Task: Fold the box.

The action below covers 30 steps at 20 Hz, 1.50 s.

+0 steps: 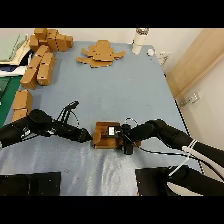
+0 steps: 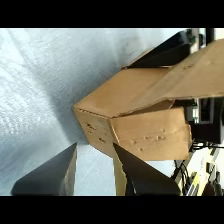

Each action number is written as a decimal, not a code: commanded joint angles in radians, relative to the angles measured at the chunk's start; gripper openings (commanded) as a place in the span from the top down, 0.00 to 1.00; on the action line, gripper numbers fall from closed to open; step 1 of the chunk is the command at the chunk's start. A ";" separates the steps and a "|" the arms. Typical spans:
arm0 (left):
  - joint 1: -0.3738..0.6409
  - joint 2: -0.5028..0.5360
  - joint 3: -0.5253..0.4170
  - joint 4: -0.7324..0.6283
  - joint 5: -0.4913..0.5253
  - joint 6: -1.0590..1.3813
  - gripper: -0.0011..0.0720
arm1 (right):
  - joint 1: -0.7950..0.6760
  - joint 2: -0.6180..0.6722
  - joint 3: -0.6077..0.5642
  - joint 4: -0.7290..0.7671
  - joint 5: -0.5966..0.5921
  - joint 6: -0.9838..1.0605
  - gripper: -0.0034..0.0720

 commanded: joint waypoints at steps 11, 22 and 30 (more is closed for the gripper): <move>-0.005 -0.004 0.022 -0.066 -0.057 0.023 0.35 | 0.001 0.000 0.000 0.000 0.000 0.000 0.27; -0.057 -0.005 0.023 -0.060 0.060 -0.130 0.35 | 0.001 0.000 0.000 0.000 0.000 0.000 0.27; -0.301 -0.032 0.180 0.606 0.120 -0.875 0.35 | 0.001 0.000 0.000 0.000 0.000 0.000 0.27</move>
